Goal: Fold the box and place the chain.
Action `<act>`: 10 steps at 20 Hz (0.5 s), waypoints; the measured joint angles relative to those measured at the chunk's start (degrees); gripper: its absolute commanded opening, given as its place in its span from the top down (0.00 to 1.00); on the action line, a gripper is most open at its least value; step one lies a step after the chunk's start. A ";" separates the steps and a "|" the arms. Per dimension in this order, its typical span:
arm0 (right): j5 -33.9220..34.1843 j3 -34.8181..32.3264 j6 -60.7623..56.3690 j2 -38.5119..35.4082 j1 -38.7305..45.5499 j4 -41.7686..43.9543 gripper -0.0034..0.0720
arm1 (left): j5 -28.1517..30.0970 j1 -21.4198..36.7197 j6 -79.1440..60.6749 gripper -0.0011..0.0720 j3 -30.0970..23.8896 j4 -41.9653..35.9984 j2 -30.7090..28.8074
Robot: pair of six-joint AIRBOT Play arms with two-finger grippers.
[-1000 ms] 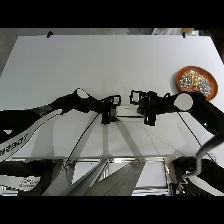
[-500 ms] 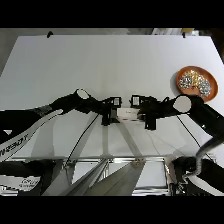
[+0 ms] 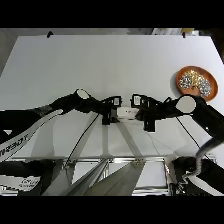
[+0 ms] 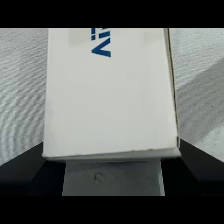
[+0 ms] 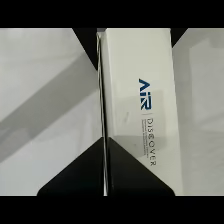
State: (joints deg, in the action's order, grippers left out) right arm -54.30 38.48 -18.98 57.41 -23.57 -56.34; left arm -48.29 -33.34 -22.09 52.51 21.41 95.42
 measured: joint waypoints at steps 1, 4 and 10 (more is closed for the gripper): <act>0.63 0.00 0.00 0.00 0.02 0.26 0.93 | 0.00 0.00 0.00 0.62 0.00 0.00 0.00; 2.27 0.00 -0.26 0.94 0.02 0.70 0.93 | 0.02 0.00 0.02 0.62 0.00 0.00 0.00; 2.05 0.04 -0.68 3.78 0.02 1.20 0.93 | 0.13 0.00 0.00 0.62 0.00 0.07 0.00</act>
State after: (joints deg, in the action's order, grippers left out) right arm -52.25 38.52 -19.66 61.19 -23.55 -55.13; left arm -48.16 -33.34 -22.09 52.51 21.47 95.42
